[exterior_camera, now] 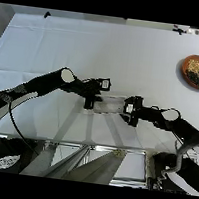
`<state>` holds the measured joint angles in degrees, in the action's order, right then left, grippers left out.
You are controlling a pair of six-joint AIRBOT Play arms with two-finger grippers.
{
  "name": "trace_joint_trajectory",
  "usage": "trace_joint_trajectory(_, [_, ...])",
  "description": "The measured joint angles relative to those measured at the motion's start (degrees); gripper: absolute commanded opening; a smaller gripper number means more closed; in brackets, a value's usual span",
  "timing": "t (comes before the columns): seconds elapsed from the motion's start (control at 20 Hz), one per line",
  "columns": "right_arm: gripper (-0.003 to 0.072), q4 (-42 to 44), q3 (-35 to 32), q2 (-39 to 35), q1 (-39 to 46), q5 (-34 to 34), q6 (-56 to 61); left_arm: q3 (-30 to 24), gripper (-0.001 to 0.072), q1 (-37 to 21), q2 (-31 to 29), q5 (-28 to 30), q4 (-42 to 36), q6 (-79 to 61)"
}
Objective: Fold the box and place the chain.
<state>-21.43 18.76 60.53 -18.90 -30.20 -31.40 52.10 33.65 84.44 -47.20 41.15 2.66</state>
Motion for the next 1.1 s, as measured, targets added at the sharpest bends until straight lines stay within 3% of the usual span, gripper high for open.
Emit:
trace_joint_trajectory(0.45, [0.0679,2.3,1.1,2.3,4.1,-3.6,-5.0,0.0,0.0012,0.0,0.0,0.1,0.0,0.0])
trace_joint_trajectory(1.1, [0.0671,9.3,1.3,5.6,3.4,-6.8,-10.6,0.0,0.0012,0.0,0.0,-0.1,0.1,-0.1])
